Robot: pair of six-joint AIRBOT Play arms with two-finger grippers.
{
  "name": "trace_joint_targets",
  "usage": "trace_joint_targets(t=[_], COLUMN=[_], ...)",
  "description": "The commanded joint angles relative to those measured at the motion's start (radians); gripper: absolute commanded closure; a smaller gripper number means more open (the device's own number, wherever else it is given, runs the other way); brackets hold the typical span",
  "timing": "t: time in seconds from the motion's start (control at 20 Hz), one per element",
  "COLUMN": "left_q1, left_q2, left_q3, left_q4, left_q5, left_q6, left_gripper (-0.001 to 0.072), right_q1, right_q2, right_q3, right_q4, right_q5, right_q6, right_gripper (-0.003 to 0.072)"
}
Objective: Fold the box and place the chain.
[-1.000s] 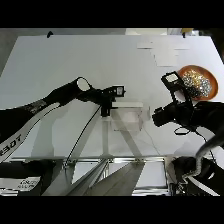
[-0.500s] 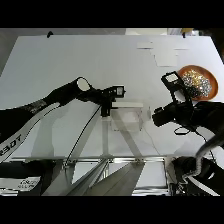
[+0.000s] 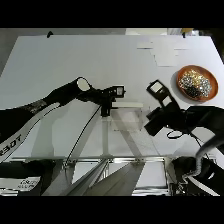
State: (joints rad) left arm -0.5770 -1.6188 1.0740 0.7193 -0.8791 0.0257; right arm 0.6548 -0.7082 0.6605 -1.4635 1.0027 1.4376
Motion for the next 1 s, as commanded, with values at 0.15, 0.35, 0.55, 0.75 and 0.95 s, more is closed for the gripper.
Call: trace_joint_targets(t=[0.15,0.35,0.55,0.75,0.95], left_q1=[0.0,0.0,0.0,0.0,0.0], left_q2=[0.0,0.0,0.0,0.0,0.0], left_q3=[-0.001,-0.001,-0.001,-0.001,0.0], left_q4=[0.0,0.0,0.0,0.0,0.0], left_q5=[0.0,0.0,0.0,0.0,0.0], left_q6=[0.0,0.0,0.0,0.0,0.0], left_gripper=[0.0698,0.0698,0.0698,0.0698,0.0698], right_q1=[0.0,0.0,0.0,0.0,0.0], right_q2=[-0.045,-0.129,-0.159,-0.159,-0.16], right_q3=[-0.196,-0.208,-0.228,-0.307,-0.317], right_q4=[0.229,0.148,0.132,0.135,0.138], right_q5=[-0.129,-0.211,-0.344,-0.399,-0.463], right_q6=[-0.652,-0.793,-0.925,-1.03,-1.028], right_gripper=[0.0453,0.0133,0.0077,-0.0005,-0.0005])
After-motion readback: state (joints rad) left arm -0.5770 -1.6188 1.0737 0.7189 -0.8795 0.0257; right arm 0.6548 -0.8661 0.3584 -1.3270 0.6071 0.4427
